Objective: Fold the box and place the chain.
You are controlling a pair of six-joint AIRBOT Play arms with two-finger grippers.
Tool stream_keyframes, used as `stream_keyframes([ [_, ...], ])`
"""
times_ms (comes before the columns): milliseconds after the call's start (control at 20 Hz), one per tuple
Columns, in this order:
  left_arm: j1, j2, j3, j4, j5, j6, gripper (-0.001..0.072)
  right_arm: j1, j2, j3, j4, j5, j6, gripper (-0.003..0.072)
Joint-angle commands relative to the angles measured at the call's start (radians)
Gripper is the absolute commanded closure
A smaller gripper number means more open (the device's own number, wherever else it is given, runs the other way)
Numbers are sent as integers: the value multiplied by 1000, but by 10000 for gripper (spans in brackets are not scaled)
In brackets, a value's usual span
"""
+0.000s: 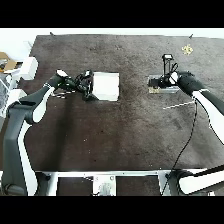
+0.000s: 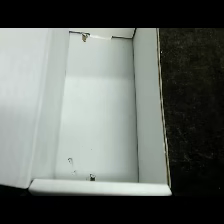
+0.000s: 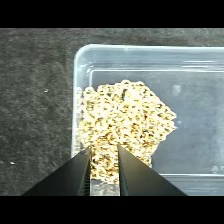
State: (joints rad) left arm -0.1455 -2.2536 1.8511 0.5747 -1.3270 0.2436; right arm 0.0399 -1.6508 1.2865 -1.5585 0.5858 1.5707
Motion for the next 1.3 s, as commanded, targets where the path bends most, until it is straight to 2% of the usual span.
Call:
stream_keyframes([
  [0, 0, 0, 0, 0, 0, 0, 298, -27, -4, 0, 5, -8, 2, 482],
  [200, 0, 0, 0, 0, 0, 0, 298, -46, -30, 5, 45, -3, -14, 481],
  [350, 0, 0, 0, 0, 0, 0, 299, -45, -74, 30, 177, 19, -124, 481],
  [600, 0, 0, 0, 0, 0, 0, 299, -45, -87, 37, 175, 20, -134, 482],
  [700, 0, 0, 0, 0, 0, 0, 299, -45, -86, 39, 171, 19, -135, 675],
  [800, 0, 0, 0, 0, 0, 0, 299, -45, -76, 45, 171, 19, -135, 686],
  [1000, 0, 0, 0, 0, 0, 0, 299, -44, 30, 45, 164, 32, -135, 686],
  [1250, 0, 0, 0, 0, 0, 0, 299, -19, 276, 45, 163, 63, -139, 687],
])
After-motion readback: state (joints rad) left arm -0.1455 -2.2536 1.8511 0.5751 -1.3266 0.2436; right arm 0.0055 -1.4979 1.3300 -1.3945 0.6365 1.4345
